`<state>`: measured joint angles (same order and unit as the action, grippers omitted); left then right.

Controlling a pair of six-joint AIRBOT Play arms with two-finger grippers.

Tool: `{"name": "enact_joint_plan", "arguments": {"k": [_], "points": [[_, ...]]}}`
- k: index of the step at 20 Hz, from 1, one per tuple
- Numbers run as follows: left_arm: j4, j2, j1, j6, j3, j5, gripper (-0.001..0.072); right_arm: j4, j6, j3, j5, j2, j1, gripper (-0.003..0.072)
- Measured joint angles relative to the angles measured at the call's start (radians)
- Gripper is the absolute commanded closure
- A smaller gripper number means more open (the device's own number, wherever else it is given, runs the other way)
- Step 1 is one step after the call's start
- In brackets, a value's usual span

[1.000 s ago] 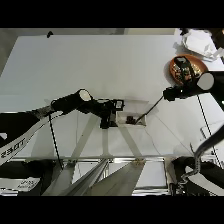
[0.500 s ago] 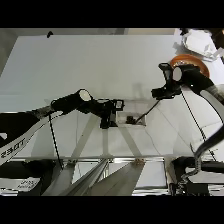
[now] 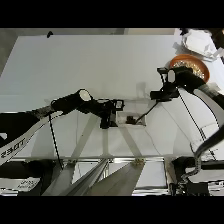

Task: Fold the box and place the chain.

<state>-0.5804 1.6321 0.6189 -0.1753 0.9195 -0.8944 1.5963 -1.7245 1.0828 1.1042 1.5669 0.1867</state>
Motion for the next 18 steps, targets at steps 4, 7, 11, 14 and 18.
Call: {"name": "enact_joint_plan", "arguments": {"k": [4, 7, 11, 14, 18], "points": [[0.000, 0.000, 0.000, 0.000, 0.000, 0.000, 0.0371, 0.001, 0.004, 0.000, -0.003, 0.002, 0.000, 0.0670], [0.000, 0.000, 0.000, 0.000, 0.000, 0.000, 0.0371, 0.021, 0.028, -0.002, 0.001, -0.029, -0.002, 0.0670], [0.000, 0.000, 0.000, 0.000, 0.000, 0.000, 0.0371, 0.010, 0.098, -0.002, 0.052, -0.140, 0.000, 0.0670], [0.000, 0.000, 0.000, 0.000, 0.000, 0.000, 0.0371, 0.002, 0.154, -0.002, 0.128, -0.270, 0.011, 0.0670], [0.000, 0.000, 0.000, 0.000, 0.000, 0.000, 0.0371, -0.005, 0.190, -0.002, 0.207, -0.467, 0.075, 0.0670]]}}
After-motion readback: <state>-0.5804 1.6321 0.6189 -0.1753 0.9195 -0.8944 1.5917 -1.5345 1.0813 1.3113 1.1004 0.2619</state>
